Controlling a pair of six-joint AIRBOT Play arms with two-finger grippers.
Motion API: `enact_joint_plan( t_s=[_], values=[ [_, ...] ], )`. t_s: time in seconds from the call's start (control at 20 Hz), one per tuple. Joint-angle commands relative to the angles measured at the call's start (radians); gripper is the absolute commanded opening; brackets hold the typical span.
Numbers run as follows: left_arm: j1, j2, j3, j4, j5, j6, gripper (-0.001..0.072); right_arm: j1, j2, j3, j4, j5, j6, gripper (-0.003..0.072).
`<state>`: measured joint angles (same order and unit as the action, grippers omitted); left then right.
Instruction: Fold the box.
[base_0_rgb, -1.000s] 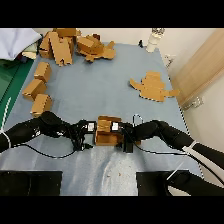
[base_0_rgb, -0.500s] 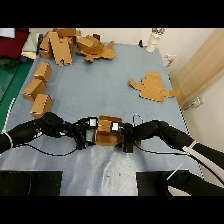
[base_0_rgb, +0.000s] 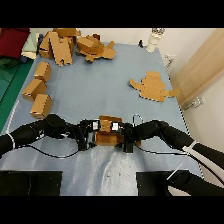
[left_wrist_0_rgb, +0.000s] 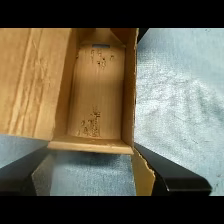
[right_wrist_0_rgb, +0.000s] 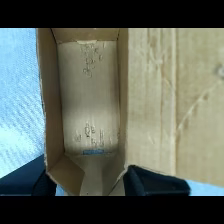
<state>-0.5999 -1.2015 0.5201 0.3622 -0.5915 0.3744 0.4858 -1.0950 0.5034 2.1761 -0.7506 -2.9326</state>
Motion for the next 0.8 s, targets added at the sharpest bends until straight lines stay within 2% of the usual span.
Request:
enact_joint_plan(
  t_s=[0.0, 0.6, 0.65, 0.7, 0.75],
  values=[
    [-0.008, -0.027, 0.003, 0.002, -0.001, 0.020, 0.0698, 0.000, -0.001, -0.001, 0.001, 0.000, 0.000, 0.0541],
    [-0.037, -0.032, 0.017, 0.001, -0.013, 0.033, 0.0695, 0.000, -0.001, -0.001, 0.001, -0.004, 0.000, 0.0541],
    [-0.037, -0.037, 0.017, 0.002, -0.011, 0.033, 0.0569, 0.001, -0.001, -0.001, 0.001, -0.004, 0.000, 0.0541],
    [-0.037, -0.040, 0.017, 0.009, -0.010, 0.033, 0.0412, 0.000, -0.001, -0.001, 0.001, -0.004, 0.000, 0.0541],
    [-0.037, -0.040, 0.017, 0.012, -0.010, 0.034, 0.0403, 0.001, -0.001, -0.001, 0.001, -0.005, 0.000, 0.0541]
  ],
)
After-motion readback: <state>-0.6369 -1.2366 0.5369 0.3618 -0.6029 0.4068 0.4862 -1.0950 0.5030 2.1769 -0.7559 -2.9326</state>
